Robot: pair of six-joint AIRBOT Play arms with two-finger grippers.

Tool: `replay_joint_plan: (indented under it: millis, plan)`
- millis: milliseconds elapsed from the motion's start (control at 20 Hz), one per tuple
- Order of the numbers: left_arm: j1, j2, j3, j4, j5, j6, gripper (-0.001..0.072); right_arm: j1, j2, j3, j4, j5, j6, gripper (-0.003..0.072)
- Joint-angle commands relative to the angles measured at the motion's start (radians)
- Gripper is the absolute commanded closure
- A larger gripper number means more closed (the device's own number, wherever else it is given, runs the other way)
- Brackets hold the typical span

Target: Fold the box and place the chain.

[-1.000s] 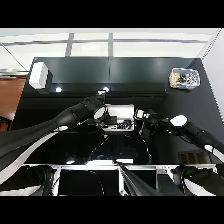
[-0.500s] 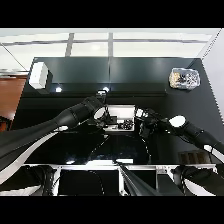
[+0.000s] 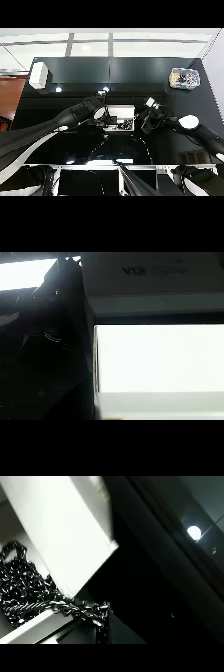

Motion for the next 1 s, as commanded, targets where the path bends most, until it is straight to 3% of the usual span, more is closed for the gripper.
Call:
replay_joint_plan:
  millis: [0,200,300,450,550,650,750,950]
  plan:
    - [0.0,-0.001,0.0,0.001,0.0,0.001,0.0681,-0.063,0.115,0.027,-0.127,0.119,0.236,0.0676]
    - [0.0,-0.001,0.0,0.001,0.0,0.001,0.0681,-0.106,0.161,0.145,-0.175,0.43,0.454,0.0677]
    - [0.0,-0.001,0.0,0.001,0.0,0.001,0.0681,-0.104,0.161,0.179,-0.076,0.527,0.529,0.0676]
    - [0.0,-0.001,0.0,0.001,0.002,0.001,0.0681,-0.056,0.149,0.169,0.115,0.461,0.539,0.0668]
    - [0.0,-0.001,0.0,0.001,0.003,0.001,0.0681,0.01,0.138,0.168,0.039,0.338,0.632,0.0664]
    - [0.0,-0.001,0.0,0.001,0.003,0.001,0.0681,0.039,0.117,0.168,0.003,0.3,0.696,0.0516]
    - [0.0,-0.001,0.0,0.001,0.003,0.001,0.0681,0.04,0.107,0.168,-0.026,0.3,0.701,0.0516]
    - [0.0,-0.001,0.0,-0.002,0.002,0.001,0.0681,-0.089,0.137,0.204,-0.259,0.346,0.739,0.0517]
